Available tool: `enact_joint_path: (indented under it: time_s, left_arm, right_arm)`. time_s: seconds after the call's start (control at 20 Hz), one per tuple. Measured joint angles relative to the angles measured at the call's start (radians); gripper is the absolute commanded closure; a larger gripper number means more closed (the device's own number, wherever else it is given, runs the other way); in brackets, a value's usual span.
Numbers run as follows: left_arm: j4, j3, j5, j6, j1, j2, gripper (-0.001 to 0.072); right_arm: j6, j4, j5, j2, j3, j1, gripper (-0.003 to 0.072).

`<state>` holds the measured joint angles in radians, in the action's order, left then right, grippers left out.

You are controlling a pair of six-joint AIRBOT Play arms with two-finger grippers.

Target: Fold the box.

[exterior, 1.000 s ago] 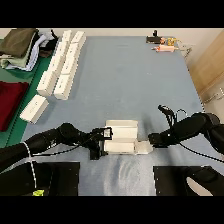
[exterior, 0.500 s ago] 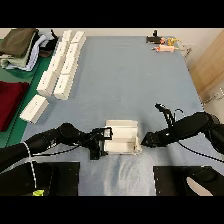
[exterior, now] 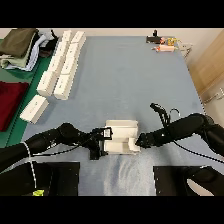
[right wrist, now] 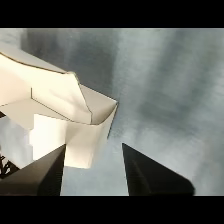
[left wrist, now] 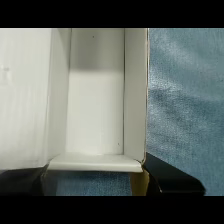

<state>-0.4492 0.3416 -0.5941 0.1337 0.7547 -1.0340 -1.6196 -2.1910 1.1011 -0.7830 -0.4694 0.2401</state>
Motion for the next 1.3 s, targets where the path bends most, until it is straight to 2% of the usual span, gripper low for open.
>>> enact_joint_path:
  time_s: [0.1,0.25,0.75,1.0,1.1,1.15,1.3]
  left_arm:
    - [0.0,0.0,0.0,0.0,0.0,0.0,0.0184]
    - [0.0,0.0,0.0,0.0,0.0,0.0,0.0185]
    - [0.0,0.0,0.0,0.0,0.0,0.0,0.0185]
    - [0.0,0.0,0.0,0.0,0.0,0.0,0.0185]
    - [0.0,0.0,0.0,0.0,0.0,0.0,0.0185]
    - [0.0,0.0,0.0,0.0,0.0,0.0,0.0184]
    - [0.0,0.0,0.0,0.0,0.0,0.0,0.0185]
  right_arm:
    - [0.019,0.007,-0.024,-0.032,-0.009,0.039,0.018]
    - [0.078,0.059,-0.047,-0.094,-0.047,0.105,0.0181]
    - [0.618,0.499,-0.015,-0.291,-0.235,0.429,0.0189]
    - [0.797,0.608,0.009,-0.366,-0.266,0.51,0.019]
    - [0.841,0.623,0.01,-0.377,-0.27,0.522,0.0297]
    - [0.859,0.629,0.011,-0.381,-0.272,0.526,0.0298]
    - [0.892,0.65,0.014,-0.386,-0.274,0.532,0.048]
